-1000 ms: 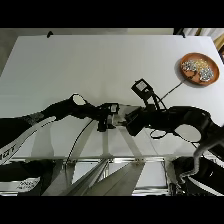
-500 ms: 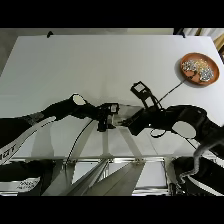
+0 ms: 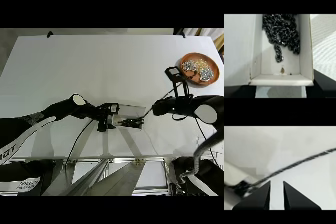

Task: Fold the box and place the chain.

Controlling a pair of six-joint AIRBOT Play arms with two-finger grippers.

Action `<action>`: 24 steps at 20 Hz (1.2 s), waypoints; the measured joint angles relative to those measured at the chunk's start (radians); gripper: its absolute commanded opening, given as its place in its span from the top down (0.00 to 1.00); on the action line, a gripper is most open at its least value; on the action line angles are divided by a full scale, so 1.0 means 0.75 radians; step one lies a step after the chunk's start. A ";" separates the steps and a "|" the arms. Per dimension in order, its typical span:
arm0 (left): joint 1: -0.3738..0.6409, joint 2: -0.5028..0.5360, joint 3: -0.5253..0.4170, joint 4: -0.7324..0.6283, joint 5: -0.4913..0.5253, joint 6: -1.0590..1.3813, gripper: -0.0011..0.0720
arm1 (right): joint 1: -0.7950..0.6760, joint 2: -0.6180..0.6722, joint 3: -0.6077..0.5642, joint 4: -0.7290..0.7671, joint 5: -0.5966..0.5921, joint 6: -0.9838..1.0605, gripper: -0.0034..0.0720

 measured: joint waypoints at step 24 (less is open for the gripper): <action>0.000 0.000 0.000 0.000 0.000 0.000 0.61 | -0.213 -0.759 0.188 -0.053 -0.132 -0.031 0.94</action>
